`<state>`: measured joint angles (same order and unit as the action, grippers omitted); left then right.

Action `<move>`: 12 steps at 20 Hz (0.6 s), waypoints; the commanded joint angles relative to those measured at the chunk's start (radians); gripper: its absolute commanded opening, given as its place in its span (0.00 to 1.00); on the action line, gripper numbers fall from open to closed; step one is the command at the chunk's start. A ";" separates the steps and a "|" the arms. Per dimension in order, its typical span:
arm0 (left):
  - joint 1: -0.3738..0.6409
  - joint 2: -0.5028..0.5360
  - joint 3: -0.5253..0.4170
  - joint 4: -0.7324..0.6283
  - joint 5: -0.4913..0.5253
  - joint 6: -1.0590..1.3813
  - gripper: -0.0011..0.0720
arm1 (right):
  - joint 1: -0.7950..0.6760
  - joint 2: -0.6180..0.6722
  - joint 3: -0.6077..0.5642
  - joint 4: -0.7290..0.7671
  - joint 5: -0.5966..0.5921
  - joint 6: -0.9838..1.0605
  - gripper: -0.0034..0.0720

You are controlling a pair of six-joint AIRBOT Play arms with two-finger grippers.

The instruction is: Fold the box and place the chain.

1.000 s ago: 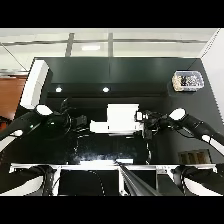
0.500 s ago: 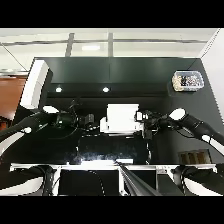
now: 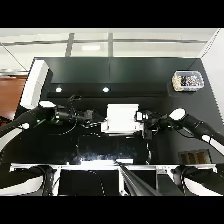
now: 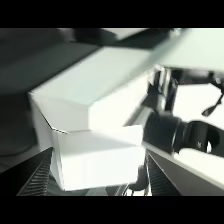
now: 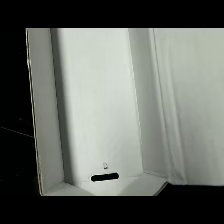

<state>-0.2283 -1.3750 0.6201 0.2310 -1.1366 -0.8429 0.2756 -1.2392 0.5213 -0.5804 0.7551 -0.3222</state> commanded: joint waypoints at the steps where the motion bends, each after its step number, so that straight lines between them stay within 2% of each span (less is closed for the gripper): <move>1: -0.043 -0.001 0.019 -0.003 -0.003 0.036 0.96 | 0.001 0.000 0.000 0.000 0.000 0.000 0.30; 8: -0.055 0.000 0.021 0.039 0.017 0.022 0.94 | 0.001 0.000 0.000 0.000 0.000 0.000 0.30; 12: -0.100 -0.001 0.043 0.073 0.100 -0.008 0.94 | 0.000 0.000 0.000 0.000 0.000 0.000 0.30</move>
<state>-0.3016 -1.3750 0.6483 0.2729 -1.0916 -0.8356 0.2756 -1.2392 0.5213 -0.5804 0.7551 -0.3222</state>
